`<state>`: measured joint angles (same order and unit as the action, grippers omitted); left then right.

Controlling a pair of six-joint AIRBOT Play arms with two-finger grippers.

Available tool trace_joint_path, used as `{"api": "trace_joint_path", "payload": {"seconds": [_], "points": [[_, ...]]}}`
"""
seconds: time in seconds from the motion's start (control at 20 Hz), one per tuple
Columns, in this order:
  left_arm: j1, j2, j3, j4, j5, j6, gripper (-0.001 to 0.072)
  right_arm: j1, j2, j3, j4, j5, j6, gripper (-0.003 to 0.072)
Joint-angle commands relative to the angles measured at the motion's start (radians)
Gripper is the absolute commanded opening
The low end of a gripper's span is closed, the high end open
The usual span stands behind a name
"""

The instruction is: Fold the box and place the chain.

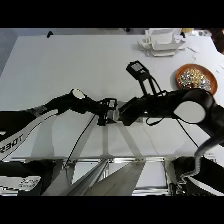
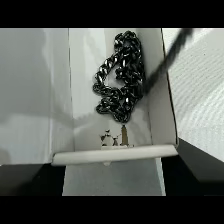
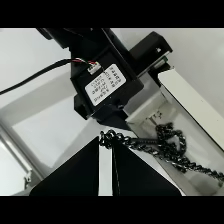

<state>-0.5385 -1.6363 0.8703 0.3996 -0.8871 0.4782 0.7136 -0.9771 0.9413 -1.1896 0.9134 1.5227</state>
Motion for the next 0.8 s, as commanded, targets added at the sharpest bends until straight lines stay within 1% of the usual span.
{"api": "trace_joint_path", "payload": {"seconds": [0.0, 0.15, 0.35, 0.4, 0.5, 0.6, 0.65, 0.7, 0.75], "points": [[0.001, 0.000, 0.000, 0.000, 0.000, 0.000, 0.0209, 0.011, -0.092, 0.000, 0.000, -0.018, 0.015, 0.0019], [0.001, 0.001, 0.000, 0.000, 0.000, 0.000, 0.0209, 0.011, -0.138, 0.000, -0.006, -0.024, 0.015, 0.0019], [0.001, 0.000, 0.000, 0.000, 0.000, 0.000, 0.0209, 0.011, -0.143, 0.000, -0.026, -0.052, 0.015, 0.0027], [0.001, 0.000, 0.000, 0.000, 0.000, 0.000, 0.0209, 0.011, -0.143, 0.000, -0.047, -0.058, 0.025, 0.0063], [0.001, 0.000, 0.000, 0.000, 0.000, 0.000, 0.0209, -0.005, -0.143, 0.000, -0.075, -0.053, 0.068, 0.0064], [0.001, 0.000, 0.000, 0.000, 0.000, 0.000, 0.0209, -0.030, -0.140, 0.000, -0.068, -0.019, 0.078, 0.0072], [0.001, 0.000, 0.000, 0.000, 0.000, 0.000, 0.0209, -0.039, -0.135, 0.000, -0.068, 0.002, 0.078, 0.0151], [0.001, 0.000, 0.000, 0.000, 0.000, 0.000, 0.0209, -0.047, -0.123, 0.000, -0.069, 0.017, 0.076, 0.0275], [0.001, 0.000, 0.000, 0.000, 0.000, 0.000, 0.0209, -0.056, -0.101, 0.000, -0.070, 0.023, 0.065, 0.0349]]}}
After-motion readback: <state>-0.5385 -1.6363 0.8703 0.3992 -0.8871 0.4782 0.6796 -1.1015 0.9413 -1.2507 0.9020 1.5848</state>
